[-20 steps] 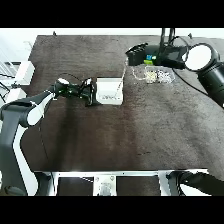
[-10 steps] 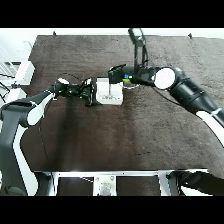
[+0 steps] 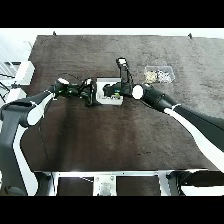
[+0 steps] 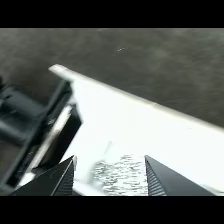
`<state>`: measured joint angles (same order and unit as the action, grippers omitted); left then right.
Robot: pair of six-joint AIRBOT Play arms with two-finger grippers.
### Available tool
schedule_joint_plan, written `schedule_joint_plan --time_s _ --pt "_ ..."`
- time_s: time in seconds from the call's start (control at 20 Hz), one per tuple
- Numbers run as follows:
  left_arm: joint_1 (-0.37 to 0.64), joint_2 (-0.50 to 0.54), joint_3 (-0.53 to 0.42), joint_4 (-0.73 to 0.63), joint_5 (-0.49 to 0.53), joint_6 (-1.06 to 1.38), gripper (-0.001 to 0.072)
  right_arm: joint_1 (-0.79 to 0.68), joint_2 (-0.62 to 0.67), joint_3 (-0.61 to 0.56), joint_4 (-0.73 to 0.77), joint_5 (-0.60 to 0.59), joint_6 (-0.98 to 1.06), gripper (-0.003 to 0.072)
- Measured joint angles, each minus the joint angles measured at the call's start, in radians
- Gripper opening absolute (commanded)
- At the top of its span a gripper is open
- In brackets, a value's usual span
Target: Fold the box and place the chain.
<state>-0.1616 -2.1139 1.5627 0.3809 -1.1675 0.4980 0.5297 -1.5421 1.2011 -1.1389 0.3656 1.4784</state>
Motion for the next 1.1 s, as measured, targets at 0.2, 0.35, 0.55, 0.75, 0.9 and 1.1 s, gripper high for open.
schedule_joint_plan --time_s 0.2,0.35,0.55,0.75,0.9,1.1 --pt "0.000 0.000 0.000 0.000 0.000 0.000 0.0351 -0.134 0.076 -0.011 -0.061 0.069 0.000 0.0494" --pt "0.000 0.000 0.000 0.000 0.000 0.000 0.0351 -0.291 0.097 -0.047 -0.087 0.095 0.022 0.0495" --pt "0.000 0.000 0.000 0.000 0.000 0.000 0.0351 -0.451 0.019 -0.068 -0.043 0.041 0.061 0.0495" --pt "0.000 0.000 0.000 0.000 0.000 0.000 0.0351 -0.493 -0.118 -0.005 -0.006 -0.014 0.075 0.0433" --pt "0.000 0.000 0.000 0.000 0.000 0.000 0.0351 -0.479 -0.209 0.080 0.011 -0.029 0.076 0.0397" --pt "0.000 0.000 0.000 0.000 0.000 0.000 0.0351 -0.462 -0.291 0.162 0.027 -0.033 0.075 0.0328"
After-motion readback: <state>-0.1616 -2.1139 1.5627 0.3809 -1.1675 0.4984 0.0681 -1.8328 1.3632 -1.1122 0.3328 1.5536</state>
